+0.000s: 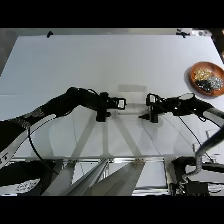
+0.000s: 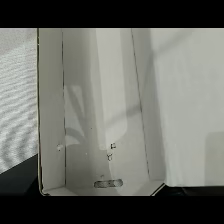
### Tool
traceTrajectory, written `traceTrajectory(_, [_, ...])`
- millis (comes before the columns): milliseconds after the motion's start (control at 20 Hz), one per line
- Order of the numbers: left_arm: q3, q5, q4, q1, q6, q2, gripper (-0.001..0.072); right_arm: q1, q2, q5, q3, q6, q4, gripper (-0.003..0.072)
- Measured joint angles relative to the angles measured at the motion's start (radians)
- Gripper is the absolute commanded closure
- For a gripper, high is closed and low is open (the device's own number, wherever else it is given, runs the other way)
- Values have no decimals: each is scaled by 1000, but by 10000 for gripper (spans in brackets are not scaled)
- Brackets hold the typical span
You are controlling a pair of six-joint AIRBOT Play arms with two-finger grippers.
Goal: Fold the box and place the chain.
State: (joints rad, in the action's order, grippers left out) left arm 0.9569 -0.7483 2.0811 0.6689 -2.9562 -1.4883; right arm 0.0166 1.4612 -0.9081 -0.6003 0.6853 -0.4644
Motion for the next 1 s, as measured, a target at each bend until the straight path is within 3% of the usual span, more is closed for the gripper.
traceTrajectory(250, [0,-3,22,5,-2,0,378,0,0,0,0,0,0,248])
traceTrajectory(350, [0,-3,32,8,-2,0,399,0,0,0,0,0,0,248])
traceTrajectory(450, [0,-2,46,14,-2,0,464,0,0,0,0,1,0,248])
traceTrajectory(750, [0,-11,79,30,-2,0,464,0,0,0,0,2,0,248])
traceTrajectory(1000, [0,-101,77,4,-2,1,462,0,0,0,0,3,-1,248])
